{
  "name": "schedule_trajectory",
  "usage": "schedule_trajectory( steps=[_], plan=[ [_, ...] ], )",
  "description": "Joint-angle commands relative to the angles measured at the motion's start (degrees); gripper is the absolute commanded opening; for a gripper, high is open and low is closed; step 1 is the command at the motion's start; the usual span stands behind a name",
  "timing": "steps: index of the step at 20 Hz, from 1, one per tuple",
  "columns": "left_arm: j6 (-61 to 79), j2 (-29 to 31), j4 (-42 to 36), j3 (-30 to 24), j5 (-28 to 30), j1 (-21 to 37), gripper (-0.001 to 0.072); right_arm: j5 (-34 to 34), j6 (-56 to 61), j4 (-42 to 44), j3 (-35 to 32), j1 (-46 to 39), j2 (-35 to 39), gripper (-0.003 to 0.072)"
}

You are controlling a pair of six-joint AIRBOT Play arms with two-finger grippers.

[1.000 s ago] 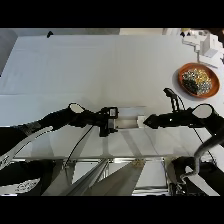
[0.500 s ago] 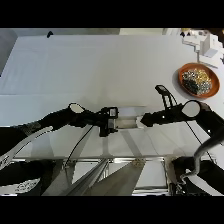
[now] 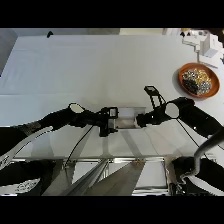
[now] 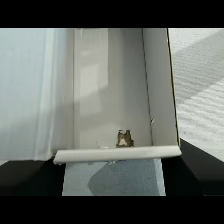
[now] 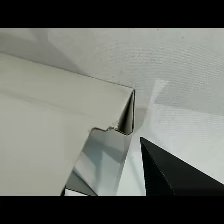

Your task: Fold the box and place the chain.

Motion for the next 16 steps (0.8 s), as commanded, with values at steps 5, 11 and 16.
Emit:
schedule_trajectory(
  steps=[5, 11, 16],
  plan=[
    [0.0, 0.0, 0.0, 0.0, 0.0, 0.0, 0.0139, 0.0, 9.2, -4.3, 0.7, 5.9, -3.5, 0.0479],
    [0.0, 0.0, 0.0, 0.0, 0.0, 0.0, 0.0139, -0.1, 11.8, -7.6, 3.0, 9.5, -7.0, 0.0455],
    [0.0, 0.0, 0.0, 0.0, 0.0, 0.0, 0.0139, -0.3, 11.8, -8.7, 3.3, 9.5, -7.1, 0.0278]
  ],
)
